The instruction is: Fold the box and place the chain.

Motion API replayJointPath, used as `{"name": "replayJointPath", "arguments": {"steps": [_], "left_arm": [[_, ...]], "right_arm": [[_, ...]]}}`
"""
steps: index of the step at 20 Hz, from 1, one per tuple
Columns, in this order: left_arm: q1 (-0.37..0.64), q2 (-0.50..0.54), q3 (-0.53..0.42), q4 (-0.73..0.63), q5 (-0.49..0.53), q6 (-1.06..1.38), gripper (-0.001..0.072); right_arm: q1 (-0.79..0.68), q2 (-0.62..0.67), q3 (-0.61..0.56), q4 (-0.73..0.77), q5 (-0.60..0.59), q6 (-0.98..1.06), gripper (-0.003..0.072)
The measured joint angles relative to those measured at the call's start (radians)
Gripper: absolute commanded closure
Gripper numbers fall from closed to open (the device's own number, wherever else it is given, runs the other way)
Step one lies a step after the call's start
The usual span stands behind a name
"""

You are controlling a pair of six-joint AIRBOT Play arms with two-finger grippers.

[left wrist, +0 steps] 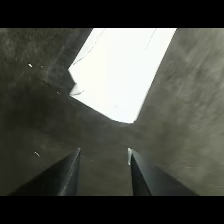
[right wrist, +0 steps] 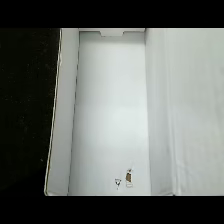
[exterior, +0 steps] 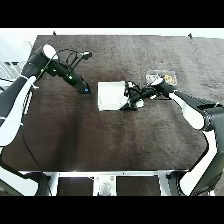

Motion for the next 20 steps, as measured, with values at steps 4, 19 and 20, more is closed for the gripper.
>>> {"name": "replayJointPath", "arguments": {"steps": [4, 19, 20], "left_arm": [[0.014, 0.0, -0.035, -0.024, 0.096, 0.185, 0.0263], [0.079, -0.004, -0.302, -0.322, 0.115, 0.846, 0.0007], [0.08, -0.005, -0.307, -0.337, 0.133, 0.879, 0.0006]], "right_arm": [[0.0, 0.0, 0.0, 0.0, 0.0, 0.0, 0.0172], [0.0, 0.0, 0.0, 0.0, 0.0, 0.0, 0.0172], [0.0, 0.0, 0.0, 0.0, 0.0, 0.0, 0.0172]]}}
